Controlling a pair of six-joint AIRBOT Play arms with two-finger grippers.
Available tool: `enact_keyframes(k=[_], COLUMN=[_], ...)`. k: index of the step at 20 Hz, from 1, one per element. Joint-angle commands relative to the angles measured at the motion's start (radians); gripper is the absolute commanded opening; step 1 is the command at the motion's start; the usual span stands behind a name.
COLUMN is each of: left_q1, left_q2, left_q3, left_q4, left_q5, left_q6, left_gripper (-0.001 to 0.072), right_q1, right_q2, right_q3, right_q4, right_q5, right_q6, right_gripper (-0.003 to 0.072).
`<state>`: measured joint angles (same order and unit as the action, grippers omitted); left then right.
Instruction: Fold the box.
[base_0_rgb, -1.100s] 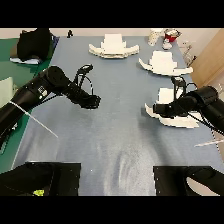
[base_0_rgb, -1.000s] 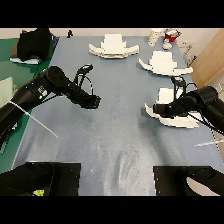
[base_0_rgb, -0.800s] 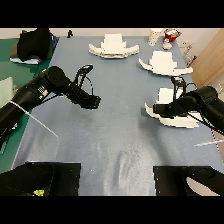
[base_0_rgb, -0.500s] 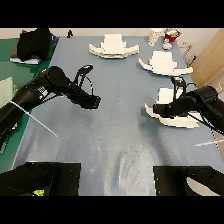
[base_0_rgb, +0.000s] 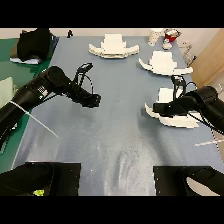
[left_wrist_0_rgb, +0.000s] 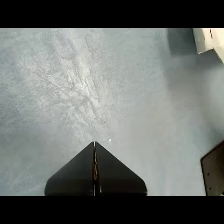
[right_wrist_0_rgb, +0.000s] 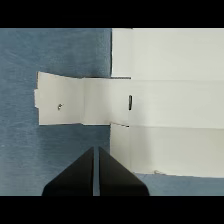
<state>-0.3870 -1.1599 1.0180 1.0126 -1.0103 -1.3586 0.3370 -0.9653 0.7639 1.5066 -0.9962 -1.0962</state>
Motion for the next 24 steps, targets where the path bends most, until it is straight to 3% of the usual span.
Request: enact_keyframes(k=[1,3,5,6,7,8,9,13,16,18,24], left_q1=[0.000,0.000,0.000,0.000,0.000,0.000,0.000,0.001,0.000,0.000,0.000], left_q2=[-0.001,-0.001,-0.001,-0.001,-0.001,-0.001,-0.001,-0.001,0.000,0.000,0.000], left_q3=[0.000,0.000,0.000,0.000,0.000,0.000,0.000,0.000,0.000,0.000,0.000], left_q4=[-0.006,-0.007,-0.023,-0.035,-0.048,-0.059,-0.079,-0.155,-0.195,-0.209,-0.209], left_q5=[0.019,0.037,0.039,0.037,0.034,0.034,0.034,0.034,0.031,0.013,-0.038], left_q6=[0.000,0.000,-0.004,-0.004,-0.004,-0.005,-0.015,-0.030,-0.030,-0.030,-0.030], left_gripper=[0.0014,0.0014,0.0016,0.0018,0.0247,0.0548,0.0587,0.0587,0.0588,0.0588,0.0588], right_q1=[0.000,-0.001,-0.057,-0.116,-0.200,-0.299,-0.425,-0.904,-1.152,-1.229,-1.235], right_q2=[-0.001,-0.001,-0.002,-0.004,-0.013,-0.027,-0.050,-0.238,-0.421,-0.513,-0.676], right_q3=[0.001,0.006,0.054,0.092,0.137,0.181,0.224,0.359,0.437,0.477,0.536], right_q4=[0.008,0.016,-0.075,-0.137,-0.200,-0.230,-0.229,-0.043,0.328,0.500,0.575], right_q5=[0.055,0.094,0.014,-0.057,-0.136,-0.195,-0.228,-0.233,-0.261,-0.350,-0.480], right_q6=[0.000,0.002,0.058,0.055,0.014,-0.059,-0.147,-0.418,-0.661,-0.831,-0.998], right_gripper=[0.0051,0.0079,0.0424,0.0425,0.0425,0.0424,0.0424,0.0424,0.0425,0.0425,0.0425])
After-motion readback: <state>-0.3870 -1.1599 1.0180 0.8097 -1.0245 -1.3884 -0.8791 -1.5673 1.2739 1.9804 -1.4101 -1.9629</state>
